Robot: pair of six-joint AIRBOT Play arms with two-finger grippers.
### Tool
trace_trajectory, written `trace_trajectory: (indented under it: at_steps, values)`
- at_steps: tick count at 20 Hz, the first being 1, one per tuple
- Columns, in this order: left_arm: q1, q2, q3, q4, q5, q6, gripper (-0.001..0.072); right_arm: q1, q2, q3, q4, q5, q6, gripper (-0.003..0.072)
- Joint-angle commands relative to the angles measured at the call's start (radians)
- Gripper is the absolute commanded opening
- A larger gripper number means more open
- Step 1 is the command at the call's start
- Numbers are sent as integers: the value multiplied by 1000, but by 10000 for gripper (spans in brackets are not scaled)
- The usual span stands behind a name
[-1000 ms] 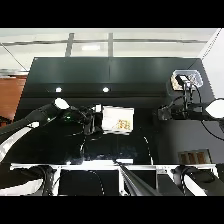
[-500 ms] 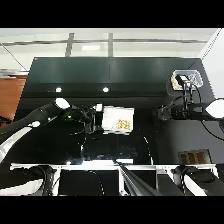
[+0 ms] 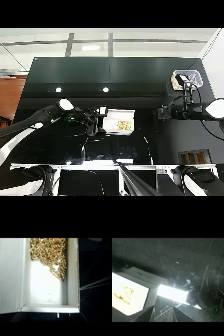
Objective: Fold the box and place the chain.
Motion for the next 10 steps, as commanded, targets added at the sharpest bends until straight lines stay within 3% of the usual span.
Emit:
trace_trajectory:
  at_steps: [1, 2, 6, 10]
  values:
    - [-2, 0, 1, 1, -1, -2, 410, 12, 0, -1, 51, -82, 0, 478]
    - [-2, 0, 1, 1, -1, -2, 346, 32, -5, 0, 82, -127, 0, 664]
    - [-2, 0, 1, 0, -1, -3, 347, 128, -129, 47, 256, -239, -92, 663]
    - [-2, 0, 1, 1, 0, -55, 347, 201, -284, 79, 346, -257, -269, 662]
